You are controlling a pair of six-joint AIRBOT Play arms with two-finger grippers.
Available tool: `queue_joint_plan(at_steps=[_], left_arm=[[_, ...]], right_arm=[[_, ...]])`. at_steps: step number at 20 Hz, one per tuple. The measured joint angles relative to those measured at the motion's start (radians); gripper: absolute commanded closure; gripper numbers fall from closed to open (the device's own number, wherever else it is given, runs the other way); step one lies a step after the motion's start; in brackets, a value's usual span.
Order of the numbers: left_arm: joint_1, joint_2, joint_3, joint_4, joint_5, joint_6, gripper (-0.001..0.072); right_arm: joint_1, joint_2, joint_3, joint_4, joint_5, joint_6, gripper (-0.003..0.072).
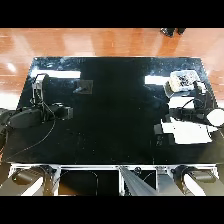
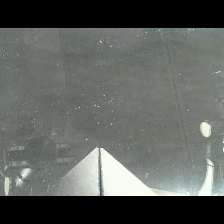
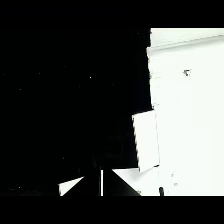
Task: Fold the box and place the chain.
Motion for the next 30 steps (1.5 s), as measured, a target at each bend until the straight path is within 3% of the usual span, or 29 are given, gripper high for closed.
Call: queue_joint_plan(at_steps=[26, 27, 28, 29, 30], left_arm=[[-0.001, -0.011, 0.000, -0.012, -0.003, 0.000, 0.0684], [-0.001, -0.013, 0.000, -0.011, -0.004, 0.000, 0.0613], [-0.001, -0.016, 0.000, -0.011, -0.004, 0.001, 0.0364], [-0.001, -0.020, 0.000, -0.011, -0.005, 0.000, 0.0085], [-0.001, -0.024, 0.000, -0.013, -0.005, 0.000, 0.0087]], right_arm=[[0.000, 0.000, 0.000, 0.006, -0.021, 0.000, 0.0653], [0.000, 0.000, 0.000, 0.009, -0.024, 0.000, 0.0651], [0.000, 0.000, 0.000, 0.010, -0.025, 0.000, 0.0464], [0.000, 0.000, 0.000, 0.011, -0.026, 0.000, -0.0034], [0.000, 0.000, 0.000, 0.015, -0.026, 0.000, -0.0034]])
